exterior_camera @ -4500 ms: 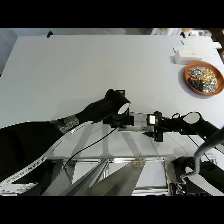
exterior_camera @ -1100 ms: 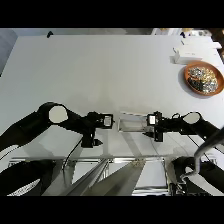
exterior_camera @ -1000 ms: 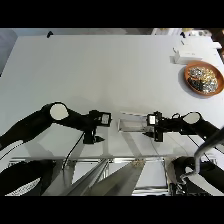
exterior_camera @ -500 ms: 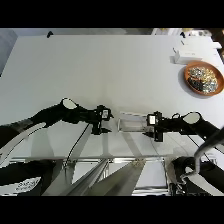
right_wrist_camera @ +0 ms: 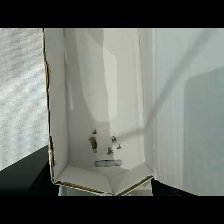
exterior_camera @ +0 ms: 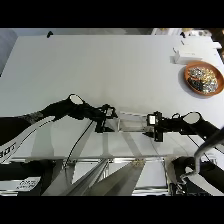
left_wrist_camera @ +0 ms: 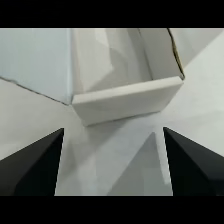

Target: Fold the box and place the chain.

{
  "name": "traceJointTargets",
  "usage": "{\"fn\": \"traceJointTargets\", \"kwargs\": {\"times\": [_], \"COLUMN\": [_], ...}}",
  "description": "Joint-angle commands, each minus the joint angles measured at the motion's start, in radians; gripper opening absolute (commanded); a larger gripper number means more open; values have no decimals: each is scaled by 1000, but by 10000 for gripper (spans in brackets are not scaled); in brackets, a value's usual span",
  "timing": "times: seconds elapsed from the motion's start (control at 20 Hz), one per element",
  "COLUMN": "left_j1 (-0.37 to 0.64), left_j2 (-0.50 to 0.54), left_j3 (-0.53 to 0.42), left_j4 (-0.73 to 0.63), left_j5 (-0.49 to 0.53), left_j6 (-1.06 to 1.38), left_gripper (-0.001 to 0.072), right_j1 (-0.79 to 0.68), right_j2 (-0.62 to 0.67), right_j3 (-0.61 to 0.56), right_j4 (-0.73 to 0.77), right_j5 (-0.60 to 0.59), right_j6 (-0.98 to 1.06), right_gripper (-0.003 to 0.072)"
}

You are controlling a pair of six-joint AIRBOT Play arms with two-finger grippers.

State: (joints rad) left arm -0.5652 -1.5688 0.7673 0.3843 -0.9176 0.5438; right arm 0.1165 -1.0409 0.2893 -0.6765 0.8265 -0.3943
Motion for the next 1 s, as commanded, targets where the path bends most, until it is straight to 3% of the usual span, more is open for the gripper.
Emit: {"fn": "traceJointTargets", "kwargs": {"times": [0.0, 0.95], "left_j1": [-11, -85], "left_j2": [-6, -31], "left_j3": [9, 52], "left_j4": [61, -29], "left_j5": [-3, 3], "left_j6": [-72, -191], "left_gripper": [698, 697], "right_j1": [0, 0], "right_j2": [0, 0], "right_j3": [0, 0], "right_j4": [0, 0], "right_j5": [0, 0], "right_j6": [0, 0], "right_gripper": [408, 408]}}
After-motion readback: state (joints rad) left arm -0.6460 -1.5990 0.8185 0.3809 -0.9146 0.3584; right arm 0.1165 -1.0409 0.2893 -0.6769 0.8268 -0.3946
